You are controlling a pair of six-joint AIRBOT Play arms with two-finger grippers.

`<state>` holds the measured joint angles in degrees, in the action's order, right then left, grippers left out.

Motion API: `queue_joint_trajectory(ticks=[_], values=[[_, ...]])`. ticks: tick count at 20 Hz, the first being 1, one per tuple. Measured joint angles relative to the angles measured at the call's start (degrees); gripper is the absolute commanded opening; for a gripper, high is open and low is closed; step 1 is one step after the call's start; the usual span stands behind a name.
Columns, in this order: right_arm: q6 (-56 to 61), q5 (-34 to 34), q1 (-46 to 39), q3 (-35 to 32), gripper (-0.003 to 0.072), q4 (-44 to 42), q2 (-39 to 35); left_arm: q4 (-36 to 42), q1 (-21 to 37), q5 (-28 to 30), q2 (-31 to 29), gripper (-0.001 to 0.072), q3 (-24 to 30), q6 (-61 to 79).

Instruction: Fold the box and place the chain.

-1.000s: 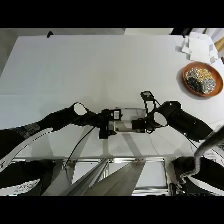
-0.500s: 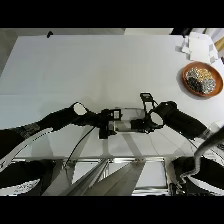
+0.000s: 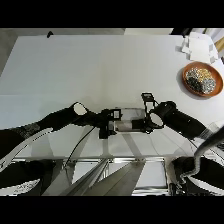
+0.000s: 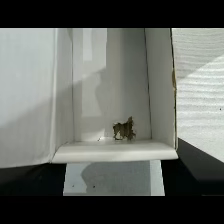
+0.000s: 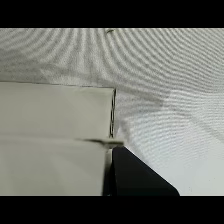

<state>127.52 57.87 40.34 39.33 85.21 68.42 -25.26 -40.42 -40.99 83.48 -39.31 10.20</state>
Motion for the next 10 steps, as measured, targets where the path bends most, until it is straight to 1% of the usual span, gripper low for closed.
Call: queue_joint_trajectory(ticks=[1, 2, 3, 10], values=[[0.13, -0.81, 0.0, 0.02, 0.0323, -0.11, 0.02, 0.17, -0.02, 0.04, 0.0, 0.0079, 0.02, -0.07], [0.13, -1.22, 0.0, 0.07, 0.0323, -0.28, 0.02, 0.22, -0.04, 0.22, 0.02, 0.0079, 0.02, -0.04], [0.52, -0.94, 0.0, 0.07, 0.0344, -0.17, 0.02, 0.22, -0.04, 0.22, 0.02, 0.0079, 0.02, -0.02], [3.02, -0.09, -0.04, 0.07, 0.0336, 2.93, -0.92, 0.0, -0.04, 0.13, 0.04, 0.0079, 0.02, 0.07]])
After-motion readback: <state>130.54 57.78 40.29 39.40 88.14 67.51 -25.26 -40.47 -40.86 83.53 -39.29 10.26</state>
